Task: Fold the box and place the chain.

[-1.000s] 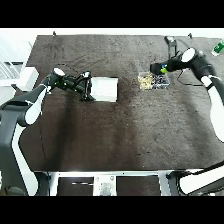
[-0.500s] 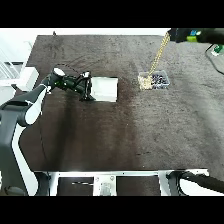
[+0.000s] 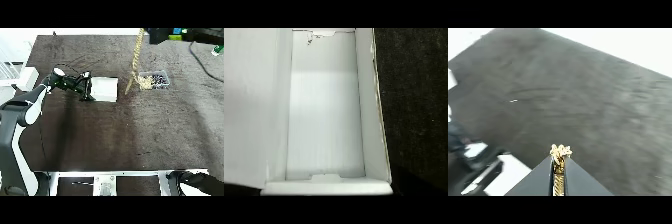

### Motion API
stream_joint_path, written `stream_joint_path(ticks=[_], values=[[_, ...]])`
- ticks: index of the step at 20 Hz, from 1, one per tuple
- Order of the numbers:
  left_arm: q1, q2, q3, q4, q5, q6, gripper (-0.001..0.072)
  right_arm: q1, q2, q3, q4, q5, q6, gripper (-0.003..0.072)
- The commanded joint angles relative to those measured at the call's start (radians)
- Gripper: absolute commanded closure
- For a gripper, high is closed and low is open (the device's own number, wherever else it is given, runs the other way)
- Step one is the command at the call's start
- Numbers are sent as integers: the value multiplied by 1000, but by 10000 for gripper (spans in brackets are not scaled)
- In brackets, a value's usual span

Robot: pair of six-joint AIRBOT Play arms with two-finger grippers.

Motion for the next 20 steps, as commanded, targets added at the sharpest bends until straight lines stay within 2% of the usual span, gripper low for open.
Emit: stream_joint_path(ticks=[1,5,12,16,20], values=[[-1,0,0,0,0,0,219,100,-14,-6,2,-11,-4,675],[-1,0,0,0,0,0,219,165,-75,-6,1,-90,4,674],[-1,0,0,0,0,0,219,175,-204,-7,1,-119,26,674],[-1,0,0,0,0,0,219,174,-210,2,1,-154,26,675],[-1,0,0,0,0,0,219,174,-206,69,0,-154,25,675]])
